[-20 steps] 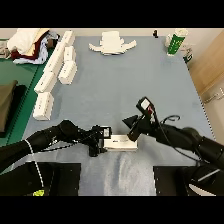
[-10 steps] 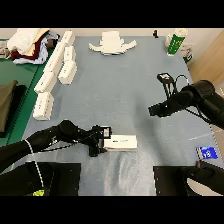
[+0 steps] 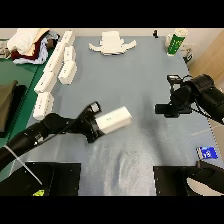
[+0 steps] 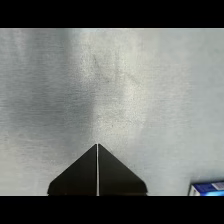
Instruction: Fold the box.
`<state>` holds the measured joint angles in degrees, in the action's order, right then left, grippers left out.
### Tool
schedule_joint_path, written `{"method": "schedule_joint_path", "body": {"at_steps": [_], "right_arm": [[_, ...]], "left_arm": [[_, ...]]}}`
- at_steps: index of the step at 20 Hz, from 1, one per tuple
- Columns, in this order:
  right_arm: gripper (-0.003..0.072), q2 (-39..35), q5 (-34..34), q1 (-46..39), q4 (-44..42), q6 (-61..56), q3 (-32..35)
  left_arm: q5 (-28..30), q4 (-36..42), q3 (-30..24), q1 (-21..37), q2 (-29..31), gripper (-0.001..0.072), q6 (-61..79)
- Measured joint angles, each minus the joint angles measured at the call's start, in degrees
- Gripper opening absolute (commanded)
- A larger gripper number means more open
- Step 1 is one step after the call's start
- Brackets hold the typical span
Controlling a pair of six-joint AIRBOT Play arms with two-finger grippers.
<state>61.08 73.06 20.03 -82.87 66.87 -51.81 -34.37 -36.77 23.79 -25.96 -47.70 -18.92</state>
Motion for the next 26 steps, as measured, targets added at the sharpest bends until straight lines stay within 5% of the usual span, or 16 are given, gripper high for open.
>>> {"method": "schedule_joint_path", "body": {"at_steps": [4,9,16,26], "right_arm": [[0.002,0.04,0.39,-0.02,0.24,-0.44,-0.09],[0.002,0.04,0.48,-0.02,0.39,-0.59,-0.09],[0.002,0.04,0.52,-0.02,0.39,-0.61,-0.09],[0.002,0.04,0.52,-0.02,0.42,-0.63,-0.09]], "left_arm": [[-0.94,-19.85,2.86,16.59,4.02,0.0479,-30.53],[-2.27,-30.21,5.86,30.93,0.5,0.0479,-44.57],[7.56,-32.0,14.84,30.47,-14.49,0.048,-47.43],[8.02,-32.44,38.75,28.63,-38.88,0.0479,-48.33]]}}
